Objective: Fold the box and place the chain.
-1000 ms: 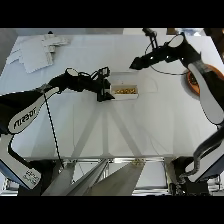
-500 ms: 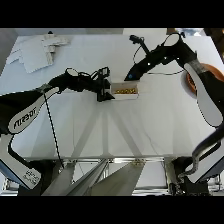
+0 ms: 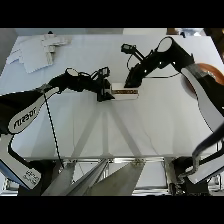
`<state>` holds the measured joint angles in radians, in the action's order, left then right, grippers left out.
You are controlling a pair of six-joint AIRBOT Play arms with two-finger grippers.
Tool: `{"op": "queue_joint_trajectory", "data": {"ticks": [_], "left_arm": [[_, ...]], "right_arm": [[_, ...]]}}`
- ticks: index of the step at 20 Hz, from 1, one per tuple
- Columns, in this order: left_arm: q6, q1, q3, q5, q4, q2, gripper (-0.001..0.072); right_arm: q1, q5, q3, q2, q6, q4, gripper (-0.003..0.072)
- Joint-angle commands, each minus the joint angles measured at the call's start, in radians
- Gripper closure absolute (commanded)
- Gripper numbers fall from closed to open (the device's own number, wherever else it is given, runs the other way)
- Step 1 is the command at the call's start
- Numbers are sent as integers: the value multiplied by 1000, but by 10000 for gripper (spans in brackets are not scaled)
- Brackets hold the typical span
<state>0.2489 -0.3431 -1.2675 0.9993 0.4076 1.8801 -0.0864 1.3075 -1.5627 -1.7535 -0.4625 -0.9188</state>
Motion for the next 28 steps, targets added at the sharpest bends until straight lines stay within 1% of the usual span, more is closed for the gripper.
{"op": "queue_joint_trajectory", "data": {"ticks": [1, 3, 4, 5, 6, 7, 8, 12, 14, 19, 20, 21, 24, 26, 28], "left_arm": [[0, 0, 0, 0, 0, 0, 432], [0, 0, 0, 0, 0, 0, 432], [0, 0, 0, 0, 0, 0, 432], [0, 0, 0, 0, 0, 0, 432], [0, 0, 0, 0, 0, 0, 432], [0, 0, 0, 0, 0, 0, 432], [0, 0, 0, 0, 0, 0, 432], [0, 0, 0, 0, 0, 0, 432], [0, 0, 0, 0, 0, 0, 432], [0, 0, 0, 0, 0, 0, 432], [0, 0, 0, 0, 0, 0, 432], [0, 0, 0, 0, 0, 0, 432], [0, 0, 0, 0, 0, 0, 432], [0, 0, 0, 0, 0, 0, 432], [0, 0, 0, 0, 0, 0, 432]], "right_arm": [[-6, -192, 138, 93, 79, -97, 248], [-6, -295, 219, 145, 80, -110, 252], [-6, -334, 253, 165, 81, -114, 274], [-6, -366, 282, 181, 93, -118, 290], [-6, -382, 302, 190, 106, -122, 290], [-6, -383, 313, 193, 106, -123, 332], [-6, -378, 320, 195, 105, -123, 408], [-34, -352, 331, 197, 105, -123, 414], [-51, -346, 331, 197, 105, -123, 432], [-68, -292, 331, 197, 105, -122, 405], [-68, -290, 331, 197, 105, -122, 394], [-68, -290, 331, 197, 105, -122, 366], [-68, -280, 331, 197, 104, -121, 359], [-68, -248, 331, 197, 105, -120, 261], [-68, -216, 331, 198, 104, -120, 235]]}}
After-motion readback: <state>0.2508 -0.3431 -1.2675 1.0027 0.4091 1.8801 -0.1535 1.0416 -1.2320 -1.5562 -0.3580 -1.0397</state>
